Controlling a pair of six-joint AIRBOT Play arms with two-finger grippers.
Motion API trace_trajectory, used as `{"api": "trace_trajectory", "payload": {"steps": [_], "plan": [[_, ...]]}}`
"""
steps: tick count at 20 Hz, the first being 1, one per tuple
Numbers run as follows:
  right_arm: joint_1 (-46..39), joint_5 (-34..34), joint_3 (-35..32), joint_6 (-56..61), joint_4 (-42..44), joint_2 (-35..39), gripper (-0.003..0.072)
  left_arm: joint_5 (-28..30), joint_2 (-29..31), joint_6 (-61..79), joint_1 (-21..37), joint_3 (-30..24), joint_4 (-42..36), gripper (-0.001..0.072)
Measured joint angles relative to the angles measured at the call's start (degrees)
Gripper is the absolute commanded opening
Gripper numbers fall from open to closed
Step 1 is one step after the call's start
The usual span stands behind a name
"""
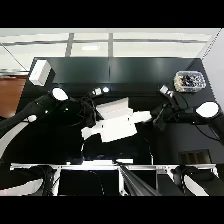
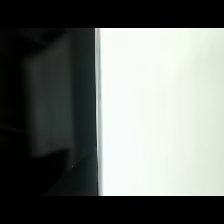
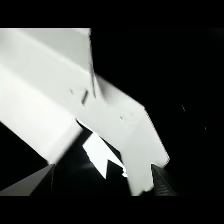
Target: Fold the box and place the chain.
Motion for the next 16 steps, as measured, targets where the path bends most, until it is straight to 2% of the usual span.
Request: {"api": "trace_trajectory", "payload": {"steps": [2, 6, 16], "plan": [[-0.17, -0.02, -1.20, -2.16, -2.67, 0.09, 0.0707, 3.37, 0.39, 6.69, -1.97, -0.37, 0.35, 0.0028], [0.09, 0.17, -2.29, -5.97, -5.25, 0.15, 0.0707, 5.95, -1.42, 12.74, -3.72, -0.59, 0.72, 0.0027], [10.49, -4.57, -2.69, -16.20, -5.92, -2.54, 0.0707, 9.97, -3.58, 15.50, -4.28, -0.61, 0.90, 0.0028]]}}
